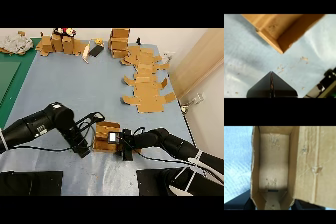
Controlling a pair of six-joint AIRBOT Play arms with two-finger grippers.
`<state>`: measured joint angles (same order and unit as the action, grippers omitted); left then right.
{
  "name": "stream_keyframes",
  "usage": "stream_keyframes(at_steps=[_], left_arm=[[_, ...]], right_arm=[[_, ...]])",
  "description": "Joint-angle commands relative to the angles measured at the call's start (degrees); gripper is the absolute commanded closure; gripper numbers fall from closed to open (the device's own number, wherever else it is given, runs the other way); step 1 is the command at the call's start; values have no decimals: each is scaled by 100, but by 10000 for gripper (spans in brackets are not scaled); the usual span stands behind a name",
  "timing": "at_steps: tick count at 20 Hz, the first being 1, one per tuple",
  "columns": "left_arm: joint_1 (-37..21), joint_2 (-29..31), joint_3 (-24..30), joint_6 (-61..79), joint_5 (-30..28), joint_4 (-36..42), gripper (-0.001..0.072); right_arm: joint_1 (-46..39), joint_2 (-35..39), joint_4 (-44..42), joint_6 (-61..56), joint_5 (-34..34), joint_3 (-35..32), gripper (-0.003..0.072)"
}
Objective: Fold the box.
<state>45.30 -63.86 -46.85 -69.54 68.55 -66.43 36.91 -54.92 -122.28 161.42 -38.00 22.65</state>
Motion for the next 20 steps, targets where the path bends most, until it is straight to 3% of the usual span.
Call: stream_keyframes(at_steps=[1,4,7,9,12,15,16,17,18,20], left_arm=[[-813,223,754,2352,-361,1097,699],[-1233,256,1132,3333,-1051,1069,700],[-1373,341,1646,4701,-2402,1296,700],[-1401,638,2035,6172,-2933,2109,700],[-1574,1058,2544,8673,-2634,3768,698],[-1615,1045,2859,10622,-2439,5329,695],[-1670,966,2859,10749,-2319,5501,565],[-1740,909,2859,10745,-2236,5486,224],[-1803,881,2859,10712,-2234,5416,64],[-1912,876,2859,10439,-2181,5139,51]], right_arm=[[-4,0,-2,-2,2,0,176],[-4,0,-2,-2,2,0,175],[-4,0,-2,-2,2,0,176],[-4,0,-2,-2,2,0,176],[-4,0,0,0,2,0,176],[-4,0,0,-2,2,0,176],[-4,0,0,0,2,0,176],[-4,-2,0,-2,2,0,176],[-4,0,0,-2,2,0,175],[-4,0,0,-2,2,0,176]])
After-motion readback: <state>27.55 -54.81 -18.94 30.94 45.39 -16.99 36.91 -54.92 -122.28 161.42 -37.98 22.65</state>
